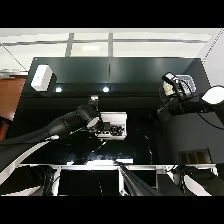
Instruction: Fold the box and place the chain.
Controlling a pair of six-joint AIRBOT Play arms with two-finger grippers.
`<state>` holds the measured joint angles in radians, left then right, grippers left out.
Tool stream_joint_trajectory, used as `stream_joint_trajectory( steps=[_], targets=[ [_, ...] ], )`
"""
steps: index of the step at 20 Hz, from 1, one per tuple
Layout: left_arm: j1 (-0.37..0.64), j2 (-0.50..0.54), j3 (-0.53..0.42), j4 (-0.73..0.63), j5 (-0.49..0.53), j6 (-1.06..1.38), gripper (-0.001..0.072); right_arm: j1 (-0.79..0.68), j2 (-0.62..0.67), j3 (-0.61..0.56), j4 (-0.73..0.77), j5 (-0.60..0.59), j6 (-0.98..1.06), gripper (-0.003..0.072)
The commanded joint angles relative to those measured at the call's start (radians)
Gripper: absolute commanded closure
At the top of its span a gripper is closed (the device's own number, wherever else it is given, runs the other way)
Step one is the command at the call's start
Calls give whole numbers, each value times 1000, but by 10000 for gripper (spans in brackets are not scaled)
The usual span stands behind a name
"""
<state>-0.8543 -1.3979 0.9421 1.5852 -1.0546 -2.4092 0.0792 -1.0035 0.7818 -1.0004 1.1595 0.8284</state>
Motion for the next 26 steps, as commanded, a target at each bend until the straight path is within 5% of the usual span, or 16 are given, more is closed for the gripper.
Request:
stream_joint_trajectory(
  steps=[1,3,4,9,14,17,19,21,23,26],
  targets=[
    [1,15,2,1,-1,0,627,-6,0,-35,8,9,26,24],
    [1,30,2,3,-4,2,301,-6,0,-35,8,16,29,23],
    [1,39,2,3,-4,6,240,-6,0,-35,9,15,29,23],
    [47,156,2,-11,-32,250,206,-6,0,-35,9,24,35,24],
    [280,353,-1,-160,-235,766,209,-6,0,-35,9,30,69,23],
    [495,456,-42,-394,-271,1190,209,-6,0,-35,9,30,82,23],
    [646,483,-129,-752,-293,1540,210,-6,0,-35,8,35,105,23],
    [744,480,-235,-999,-264,1789,193,-6,0,-35,6,46,108,23],
    [782,473,-327,-1020,-154,2008,-5,-6,0,-35,6,45,113,23],
    [784,445,-428,-1017,-45,2430,-3,-6,0,-35,5,45,143,23]
  ],
)
